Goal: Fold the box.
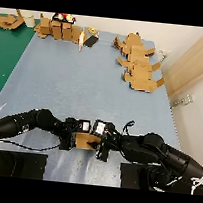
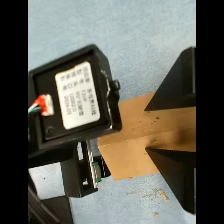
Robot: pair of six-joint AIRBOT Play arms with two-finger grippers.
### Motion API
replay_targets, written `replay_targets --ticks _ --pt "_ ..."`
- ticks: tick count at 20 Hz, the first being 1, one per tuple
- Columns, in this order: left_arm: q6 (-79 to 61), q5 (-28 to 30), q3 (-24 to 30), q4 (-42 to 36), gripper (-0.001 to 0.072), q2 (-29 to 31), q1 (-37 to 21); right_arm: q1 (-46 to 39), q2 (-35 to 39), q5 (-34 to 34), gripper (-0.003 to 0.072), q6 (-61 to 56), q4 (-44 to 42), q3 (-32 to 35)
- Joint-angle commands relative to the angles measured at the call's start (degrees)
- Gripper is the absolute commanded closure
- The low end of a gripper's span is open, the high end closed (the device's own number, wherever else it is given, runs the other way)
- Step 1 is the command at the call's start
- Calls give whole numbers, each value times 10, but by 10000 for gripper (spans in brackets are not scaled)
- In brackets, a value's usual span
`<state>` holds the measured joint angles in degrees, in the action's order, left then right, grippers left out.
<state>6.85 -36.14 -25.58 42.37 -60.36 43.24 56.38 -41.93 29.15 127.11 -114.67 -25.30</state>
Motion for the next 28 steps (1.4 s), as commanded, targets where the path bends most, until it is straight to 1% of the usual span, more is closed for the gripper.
replay_targets --ticks 1,4,5,6,11,13,15,17,18,20,21,23,26,27,28 --pt "0 0 -1 0 463 0 0 7 2 5 324 0 14 2" --pt "0 0 -1 0 463 0 0 6 1 23 324 1 21 2" --pt "0 0 -1 0 463 0 0 6 1 27 297 16 28 2" --pt "0 0 -1 0 463 0 0 7 1 30 240 37 33 2" --pt "0 0 -1 0 463 0 0 7 1 28 240 98 35 2" --pt "0 0 -1 0 464 0 0 7 -5 23 240 125 54 2" --pt "0 0 -1 0 464 0 0 7 -18 17 240 131 77 2" --pt "0 0 -1 0 463 0 0 8 -23 16 243 131 80 2" --pt "0 0 -1 0 463 0 0 12 -21 13 256 131 83 1" --pt "0 0 -1 0 463 0 0 16 -6 10 257 130 88 1" --pt "0 0 -1 0 463 0 0 16 3 10 262 131 89 1" --pt "0 0 -1 0 463 0 0 16 15 10 321 130 91 1" --pt "0 0 -1 0 463 0 0 16 16 8 431 129 99 1" --pt "0 0 -1 0 463 0 0 16 15 6 432 129 104 1" --pt "0 0 -1 0 463 0 0 16 15 3 454 129 108 1"
